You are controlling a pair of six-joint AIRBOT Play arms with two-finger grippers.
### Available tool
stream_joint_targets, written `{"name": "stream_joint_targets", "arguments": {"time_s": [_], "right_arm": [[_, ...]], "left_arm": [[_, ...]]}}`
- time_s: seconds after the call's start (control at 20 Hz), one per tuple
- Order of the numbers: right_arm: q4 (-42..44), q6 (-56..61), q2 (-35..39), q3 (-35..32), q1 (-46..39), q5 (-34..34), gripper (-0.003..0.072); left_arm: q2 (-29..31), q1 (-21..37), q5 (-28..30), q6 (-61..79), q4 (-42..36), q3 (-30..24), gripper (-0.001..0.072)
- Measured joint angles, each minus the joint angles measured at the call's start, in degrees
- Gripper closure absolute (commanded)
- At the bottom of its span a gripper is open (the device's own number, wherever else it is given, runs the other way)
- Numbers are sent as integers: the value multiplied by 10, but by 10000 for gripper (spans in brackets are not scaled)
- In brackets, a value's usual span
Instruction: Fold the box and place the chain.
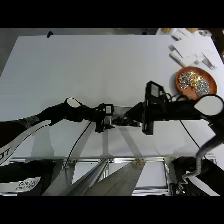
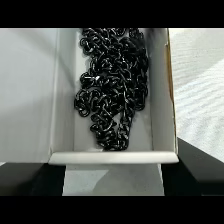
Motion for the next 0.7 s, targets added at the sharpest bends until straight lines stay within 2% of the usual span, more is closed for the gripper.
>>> {"name": "stream_joint_targets", "arguments": {"time_s": [0.2, 0.25, 0.3, 0.35, 0.6, 0.7], "right_arm": [[-57, 42, -55, 3, 28, -19, 647], [-76, 53, -68, 3, 32, -21, 560], [-91, 59, -76, 3, 35, -24, 429], [-104, 65, -82, 3, 37, -28, 358], [-143, 78, -62, 30, 27, -50, 368], [-153, 82, -47, 59, -1, -31, 416]], "left_arm": [[0, 0, 0, 0, 0, 0, 599], [0, 0, 0, 0, 0, 0, 599], [0, 0, 0, 0, 0, 0, 599], [0, 0, 0, 0, 0, 0, 599], [0, 0, 0, 0, 0, 0, 599], [0, 0, 0, 0, 0, 0, 599]]}}
